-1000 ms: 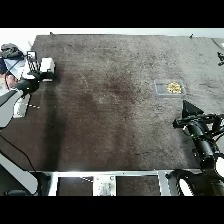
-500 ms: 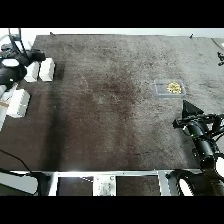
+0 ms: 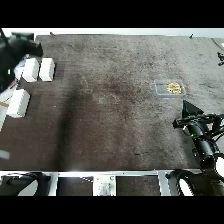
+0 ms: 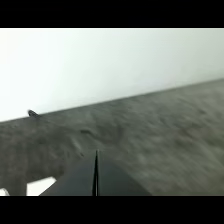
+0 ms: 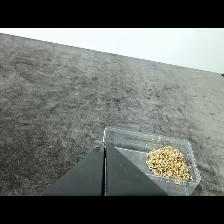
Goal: Fold the box and place the chain.
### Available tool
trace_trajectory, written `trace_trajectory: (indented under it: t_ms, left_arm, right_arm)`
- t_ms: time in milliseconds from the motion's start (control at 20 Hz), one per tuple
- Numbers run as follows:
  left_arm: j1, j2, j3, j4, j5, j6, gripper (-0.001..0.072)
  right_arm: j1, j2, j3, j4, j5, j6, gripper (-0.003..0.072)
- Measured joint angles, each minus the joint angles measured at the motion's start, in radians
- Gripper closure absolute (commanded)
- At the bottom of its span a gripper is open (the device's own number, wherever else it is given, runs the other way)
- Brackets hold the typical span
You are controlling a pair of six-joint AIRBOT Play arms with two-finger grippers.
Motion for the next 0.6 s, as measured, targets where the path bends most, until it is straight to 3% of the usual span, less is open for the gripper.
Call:
trace_trajectory:
  t_ms: [350,450,600]
  left_arm:
    - [-0.137,0.607,-0.546,-0.003,0.146,-0.006,0.0706]
    - [-0.151,0.763,-0.666,-0.005,0.181,-0.017,0.0705]
    - [-0.163,0.897,-0.792,-0.005,0.25,-0.024,0.0701]
  right_arm:
    - [0.0,0.0,0.0,0.0,0.0,0.0,0.0705]
    - [0.0,0.0,0.0,0.0,0.0,0.0,0.0705]
    - [0.0,0.0,0.0,0.0,0.0,0.0,0.0705]
